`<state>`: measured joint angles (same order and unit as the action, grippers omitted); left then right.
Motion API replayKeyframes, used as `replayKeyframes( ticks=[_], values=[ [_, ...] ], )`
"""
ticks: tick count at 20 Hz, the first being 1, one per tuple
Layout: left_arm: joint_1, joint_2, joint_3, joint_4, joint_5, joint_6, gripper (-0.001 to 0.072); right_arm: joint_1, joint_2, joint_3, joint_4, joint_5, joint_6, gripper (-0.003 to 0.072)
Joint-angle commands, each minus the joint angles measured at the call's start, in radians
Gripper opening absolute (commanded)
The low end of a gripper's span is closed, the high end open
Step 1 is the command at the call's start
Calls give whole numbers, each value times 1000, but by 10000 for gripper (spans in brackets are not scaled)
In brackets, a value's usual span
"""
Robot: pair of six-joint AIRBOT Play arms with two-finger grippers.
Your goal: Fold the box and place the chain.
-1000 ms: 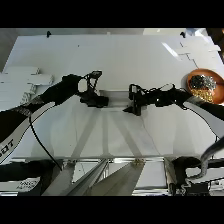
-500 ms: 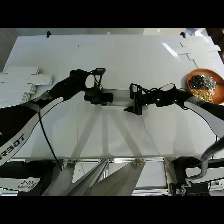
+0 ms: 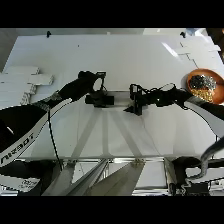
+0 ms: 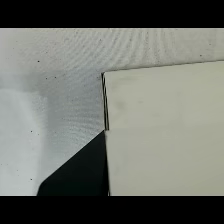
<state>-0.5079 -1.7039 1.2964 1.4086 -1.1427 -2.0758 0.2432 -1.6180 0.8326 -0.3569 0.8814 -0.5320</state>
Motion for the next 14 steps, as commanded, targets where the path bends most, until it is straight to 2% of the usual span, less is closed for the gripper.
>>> replayKeyframes(
  ticks=[1,3,5,10,11,14],
  values=[
    [-3,-2,0,6,-5,-16,10,1,0,1,2,-2,0,494],
    [-3,1,0,4,-5,-16,15,1,0,1,2,-2,0,494],
    [-3,13,0,-4,0,-16,56,1,0,1,2,-2,0,494],
    [24,95,0,18,10,-7,316,1,0,1,2,-2,0,494],
    [33,111,0,18,9,-4,341,1,0,1,2,-2,0,494],
    [64,158,0,16,-14,46,347,1,0,1,2,-2,0,494]
  ],
)
